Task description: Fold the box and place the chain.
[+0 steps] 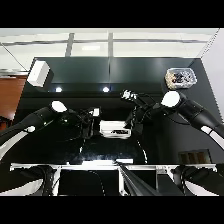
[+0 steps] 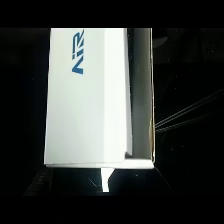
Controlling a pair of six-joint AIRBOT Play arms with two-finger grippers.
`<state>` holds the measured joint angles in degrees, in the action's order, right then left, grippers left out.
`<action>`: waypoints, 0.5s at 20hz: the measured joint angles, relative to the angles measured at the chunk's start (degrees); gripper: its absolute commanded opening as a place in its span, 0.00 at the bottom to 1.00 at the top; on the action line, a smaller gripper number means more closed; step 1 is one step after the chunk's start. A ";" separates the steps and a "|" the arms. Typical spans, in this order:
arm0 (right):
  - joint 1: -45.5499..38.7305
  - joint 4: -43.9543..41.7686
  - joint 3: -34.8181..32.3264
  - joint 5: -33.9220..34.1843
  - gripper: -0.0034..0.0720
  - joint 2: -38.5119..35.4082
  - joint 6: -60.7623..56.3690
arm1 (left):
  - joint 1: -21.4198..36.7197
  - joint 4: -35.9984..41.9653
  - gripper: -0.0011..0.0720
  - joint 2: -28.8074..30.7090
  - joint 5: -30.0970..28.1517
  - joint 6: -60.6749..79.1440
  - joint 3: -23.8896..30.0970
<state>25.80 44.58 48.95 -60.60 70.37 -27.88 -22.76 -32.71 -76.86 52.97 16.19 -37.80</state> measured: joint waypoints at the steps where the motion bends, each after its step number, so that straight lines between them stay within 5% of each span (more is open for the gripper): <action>1: 0.07 0.09 0.00 0.07 0.34 0.04 -0.02 | 0.00 0.02 0.68 0.00 0.02 0.00 0.00; 10: 0.11 0.42 -0.02 -0.70 0.34 0.04 -0.66 | -0.02 0.00 0.68 0.00 0.09 0.07 0.00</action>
<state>25.91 44.99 48.93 -61.30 70.41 -28.53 -22.79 -32.71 -76.86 53.06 16.25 -37.80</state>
